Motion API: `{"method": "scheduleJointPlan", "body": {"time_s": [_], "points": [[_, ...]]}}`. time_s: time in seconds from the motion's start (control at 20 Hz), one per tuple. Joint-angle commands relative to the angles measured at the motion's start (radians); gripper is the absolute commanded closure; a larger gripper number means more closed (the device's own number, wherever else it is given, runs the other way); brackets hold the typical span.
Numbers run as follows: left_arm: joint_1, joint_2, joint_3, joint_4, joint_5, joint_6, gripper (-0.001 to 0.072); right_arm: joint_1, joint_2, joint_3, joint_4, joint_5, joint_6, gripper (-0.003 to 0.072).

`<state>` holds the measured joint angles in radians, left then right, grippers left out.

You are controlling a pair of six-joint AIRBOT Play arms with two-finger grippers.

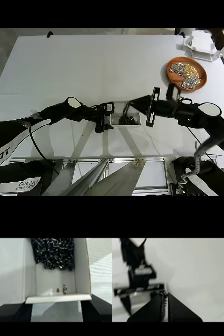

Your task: Fold the box and place the chain.

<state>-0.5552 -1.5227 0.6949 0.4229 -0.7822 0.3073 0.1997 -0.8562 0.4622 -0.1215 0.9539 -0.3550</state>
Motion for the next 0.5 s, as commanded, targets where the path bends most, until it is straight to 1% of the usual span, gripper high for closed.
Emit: {"method": "scheduleJointPlan", "body": {"time_s": [0.0,0.2,0.3,0.4,0.45], "points": [[0.0,-0.001,0.0,0.0,0.0,0.0,0.0389,0.001,-0.018,0.001,-0.314,0.015,0.113,0.0671],[0.0,-0.001,0.0,0.0,0.0,0.0,0.0389,0.001,-0.09,0.001,-0.32,-0.023,0.123,0.0667],[0.0,-0.001,0.0,0.0,0.0,0.0,0.0389,0.001,-0.13,0.001,-0.319,-0.061,0.127,0.0562],[0.0,-0.001,0.0,0.0,0.0,0.0,0.0389,0.001,-0.154,0.001,-0.319,-0.115,0.178,0.0544],[0.0,-0.001,0.0,0.0,0.0,0.0,0.0389,0.001,-0.156,0.001,-0.315,-0.119,0.192,0.0473]]}}
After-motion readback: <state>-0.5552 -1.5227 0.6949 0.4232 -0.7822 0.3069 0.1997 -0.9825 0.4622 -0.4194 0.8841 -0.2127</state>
